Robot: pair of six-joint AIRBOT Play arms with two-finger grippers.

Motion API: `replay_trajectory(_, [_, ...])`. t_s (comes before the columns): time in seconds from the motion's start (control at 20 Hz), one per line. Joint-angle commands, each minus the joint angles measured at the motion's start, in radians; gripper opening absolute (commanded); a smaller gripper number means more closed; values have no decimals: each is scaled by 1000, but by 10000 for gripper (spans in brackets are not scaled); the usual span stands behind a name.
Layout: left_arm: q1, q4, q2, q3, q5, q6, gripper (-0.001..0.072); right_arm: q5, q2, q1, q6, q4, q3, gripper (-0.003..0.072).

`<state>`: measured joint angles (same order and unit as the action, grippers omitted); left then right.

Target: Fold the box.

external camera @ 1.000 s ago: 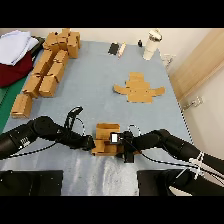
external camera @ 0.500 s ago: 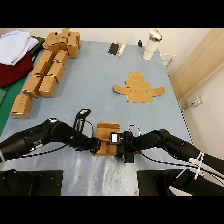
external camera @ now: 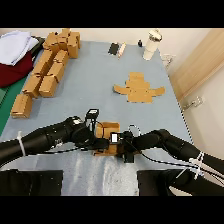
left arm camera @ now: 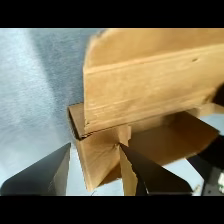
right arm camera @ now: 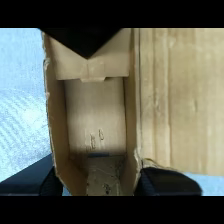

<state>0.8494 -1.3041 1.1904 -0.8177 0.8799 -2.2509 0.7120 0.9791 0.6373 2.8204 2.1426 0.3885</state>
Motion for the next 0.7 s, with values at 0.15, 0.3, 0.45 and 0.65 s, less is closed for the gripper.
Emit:
replay_trajectory(0.15, [51,-68,121,-94,74,-111,466,0,0,0,0,0,0,386])
replay_trajectory(0.3, [57,-85,190,-137,116,-152,465,0,0,0,0,0,0,387])
replay_trajectory(0.45, [57,-100,195,-141,120,-181,374,0,0,0,0,0,0,387])
replay_trajectory(0.65, [60,-106,195,-141,124,-183,12,0,0,0,0,0,0,387])
